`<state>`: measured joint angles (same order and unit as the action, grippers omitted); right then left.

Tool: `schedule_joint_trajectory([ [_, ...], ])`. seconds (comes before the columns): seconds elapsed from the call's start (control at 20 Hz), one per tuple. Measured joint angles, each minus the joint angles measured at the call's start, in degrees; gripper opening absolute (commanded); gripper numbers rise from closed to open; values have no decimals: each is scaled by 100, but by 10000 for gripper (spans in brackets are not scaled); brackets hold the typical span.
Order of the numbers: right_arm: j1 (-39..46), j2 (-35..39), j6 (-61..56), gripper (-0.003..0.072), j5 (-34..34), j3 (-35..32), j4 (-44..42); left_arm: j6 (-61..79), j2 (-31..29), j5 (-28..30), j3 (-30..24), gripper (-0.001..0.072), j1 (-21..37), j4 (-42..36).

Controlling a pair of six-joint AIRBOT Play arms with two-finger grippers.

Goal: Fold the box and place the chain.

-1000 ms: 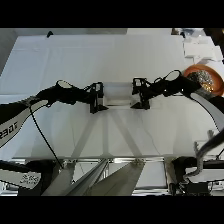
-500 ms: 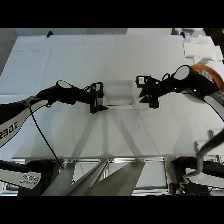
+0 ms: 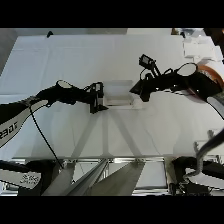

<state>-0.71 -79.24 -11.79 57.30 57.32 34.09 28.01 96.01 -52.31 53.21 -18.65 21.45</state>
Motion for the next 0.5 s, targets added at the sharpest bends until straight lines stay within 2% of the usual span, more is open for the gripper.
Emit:
schedule_joint_trajectory([
  [0.2, 35, -562, -297, 5, -299, 136, -476, 0, 0, 0, -2, 215, 0, 0],
  [0.5, 46, -1530, -459, 5, -472, 420, -1711, -7, 0, -2, 0, 215, 0, -2],
])
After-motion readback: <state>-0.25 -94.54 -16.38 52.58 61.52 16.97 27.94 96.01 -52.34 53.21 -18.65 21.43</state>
